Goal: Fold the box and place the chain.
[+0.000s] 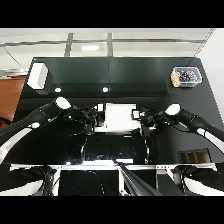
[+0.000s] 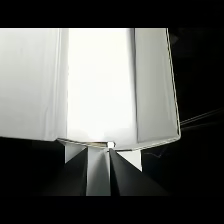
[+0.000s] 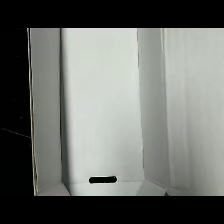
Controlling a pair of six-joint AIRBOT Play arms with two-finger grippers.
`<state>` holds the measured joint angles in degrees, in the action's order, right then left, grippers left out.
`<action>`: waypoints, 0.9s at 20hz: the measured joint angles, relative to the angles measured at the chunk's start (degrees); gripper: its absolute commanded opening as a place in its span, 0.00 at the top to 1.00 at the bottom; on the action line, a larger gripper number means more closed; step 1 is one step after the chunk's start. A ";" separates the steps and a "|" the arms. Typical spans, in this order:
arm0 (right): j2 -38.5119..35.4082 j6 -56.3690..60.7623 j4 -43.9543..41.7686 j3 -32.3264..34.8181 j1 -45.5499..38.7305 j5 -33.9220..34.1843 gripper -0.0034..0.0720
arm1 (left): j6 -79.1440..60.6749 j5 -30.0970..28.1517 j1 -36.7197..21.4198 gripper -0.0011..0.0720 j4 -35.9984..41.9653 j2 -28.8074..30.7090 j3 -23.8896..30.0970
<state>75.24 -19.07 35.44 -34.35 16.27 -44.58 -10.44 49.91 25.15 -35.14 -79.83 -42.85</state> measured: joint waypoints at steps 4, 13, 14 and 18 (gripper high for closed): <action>0.00 0.07 0.00 0.00 0.00 -0.04 0.79 | 0.09 0.02 0.42 0.76 2.43 -0.37 0.00; 0.00 0.24 -0.04 0.00 0.00 -0.02 0.79 | 0.24 0.09 1.66 0.92 5.73 -1.66 0.04; 0.00 0.22 -0.04 0.00 0.00 0.00 0.79 | 0.24 0.02 2.08 0.92 5.86 -1.81 0.04; 0.00 0.20 -0.04 0.00 0.00 0.02 0.79 | 0.24 -0.79 3.63 0.95 5.97 -2.45 0.04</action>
<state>75.24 -18.87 35.40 -34.35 16.27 -44.56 -10.20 49.12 28.77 -29.17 -82.28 -42.81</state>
